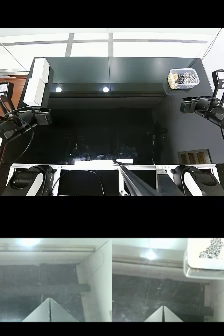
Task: Fold the box and place the chain.
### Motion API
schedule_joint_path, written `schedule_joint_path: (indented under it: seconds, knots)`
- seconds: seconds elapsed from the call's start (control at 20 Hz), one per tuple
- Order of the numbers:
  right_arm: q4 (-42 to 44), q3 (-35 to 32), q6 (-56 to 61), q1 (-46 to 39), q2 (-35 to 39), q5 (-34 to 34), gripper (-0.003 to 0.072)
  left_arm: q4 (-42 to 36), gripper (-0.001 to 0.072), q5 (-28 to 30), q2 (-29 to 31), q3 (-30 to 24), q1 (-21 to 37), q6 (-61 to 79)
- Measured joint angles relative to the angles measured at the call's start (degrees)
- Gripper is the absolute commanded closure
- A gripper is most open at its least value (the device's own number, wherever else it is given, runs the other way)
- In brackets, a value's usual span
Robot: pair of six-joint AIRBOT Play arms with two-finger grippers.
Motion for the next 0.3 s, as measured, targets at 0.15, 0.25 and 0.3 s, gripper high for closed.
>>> schedule_joint_path:
  seconds: [0.15,0.25,0.3]
  knots:
    - [0.0,0.0,0.0,0.0,0.0,-0.2,0.0670,0.1,0.0685,0.0,0.4,-0.4,0.0,-0.3]
    - [0.0,0.0,-0.1,0.0,0.0,-0.3,0.0669,0.2,0.0685,0.0,0.6,-0.5,0.0,-0.3]
    - [0.0,0.0,-0.1,0.0,0.0,-0.3,0.0670,0.2,0.0685,0.1,0.6,-0.5,0.0,-0.3]
